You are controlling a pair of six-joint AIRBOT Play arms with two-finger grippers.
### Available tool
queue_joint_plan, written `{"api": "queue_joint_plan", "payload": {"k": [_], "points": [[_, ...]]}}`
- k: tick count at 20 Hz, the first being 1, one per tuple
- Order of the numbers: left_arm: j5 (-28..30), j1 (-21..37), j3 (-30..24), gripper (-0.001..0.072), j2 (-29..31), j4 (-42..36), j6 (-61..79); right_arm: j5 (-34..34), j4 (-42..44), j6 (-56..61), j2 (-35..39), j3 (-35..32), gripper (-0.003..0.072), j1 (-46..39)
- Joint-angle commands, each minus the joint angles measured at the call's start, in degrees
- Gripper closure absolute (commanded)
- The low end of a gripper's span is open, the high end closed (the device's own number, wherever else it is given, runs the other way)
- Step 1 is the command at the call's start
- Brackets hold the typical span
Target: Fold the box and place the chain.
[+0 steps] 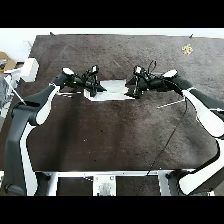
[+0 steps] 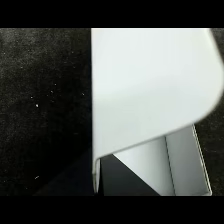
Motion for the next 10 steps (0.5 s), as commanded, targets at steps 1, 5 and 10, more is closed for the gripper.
{"api": "queue_joint_plan", "payload": {"k": [1,5,10], "points": [[0.00,-0.02,0.00,0.0695,-0.04,0.02,0.02,6.45,-0.20,1.55,-3.89,4.42,0.0040,-0.35],[0.00,-0.02,0.00,0.0695,-0.04,0.02,0.04,8.52,-1.01,1.11,-7.67,7.56,0.0040,-0.52],[0.00,-0.02,0.00,0.0695,-0.04,0.02,0.02,10.86,-0.37,1.03,-11.41,11.93,0.0041,0.00]]}}
